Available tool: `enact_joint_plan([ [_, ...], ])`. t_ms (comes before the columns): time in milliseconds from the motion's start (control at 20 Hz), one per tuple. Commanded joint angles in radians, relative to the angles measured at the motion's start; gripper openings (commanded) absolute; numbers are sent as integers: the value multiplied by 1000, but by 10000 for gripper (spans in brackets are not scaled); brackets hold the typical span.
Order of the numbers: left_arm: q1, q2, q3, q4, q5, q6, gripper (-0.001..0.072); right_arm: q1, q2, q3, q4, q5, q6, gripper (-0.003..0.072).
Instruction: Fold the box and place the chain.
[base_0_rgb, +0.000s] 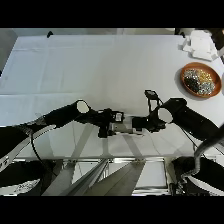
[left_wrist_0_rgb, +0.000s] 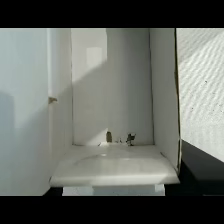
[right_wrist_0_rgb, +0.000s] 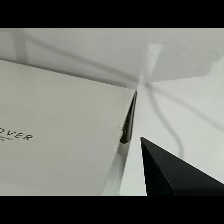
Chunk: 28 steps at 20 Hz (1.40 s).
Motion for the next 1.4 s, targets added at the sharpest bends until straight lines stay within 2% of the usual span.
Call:
enact_joint_plan([
  [0, 0, 0, 1, 1, 1, 0, 335, 9, -37, 5, -19, 32, 44, 452],
  [300, 0, 0, 1, 1, 1, 0, 335, 126, -117, 5, -31, -57, 140, 445],
  [350, 0, 0, 1, 1, 1, 0, 335, 138, -119, 5, -50, -62, 155, 402],
  [550, 0, 0, 1, 1, 1, 0, 335, 145, -119, 5, -108, -34, 190, 383],
  [600, 0, 0, 1, 1, 1, 0, 335, 145, -119, 5, -117, -22, 189, 293],
  [850, 0, 0, 1, 1, 1, 0, 335, 145, -119, 5, -133, -29, 183, 16],
  [1000, 0, 0, 1, 1, 1, 0, 335, 145, -119, 4, -149, -39, 181, 15],
  [1050, 0, 0, 1, 1, 1, 0, 335, 145, -119, 4, -150, -47, 182, 54],
  [1100, 0, 0, 1, 1, 1, 0, 335, 145, -119, 4, -150, -52, 182, 152],
  [1150, 0, 0, 1, 1, 1, 0, 335, 145, -119, 4, -154, -53, 182, 201],
  [1350, 0, 0, 1, 1, 1, 0, 335, 145, -129, 4, -178, -51, 182, 196],
])
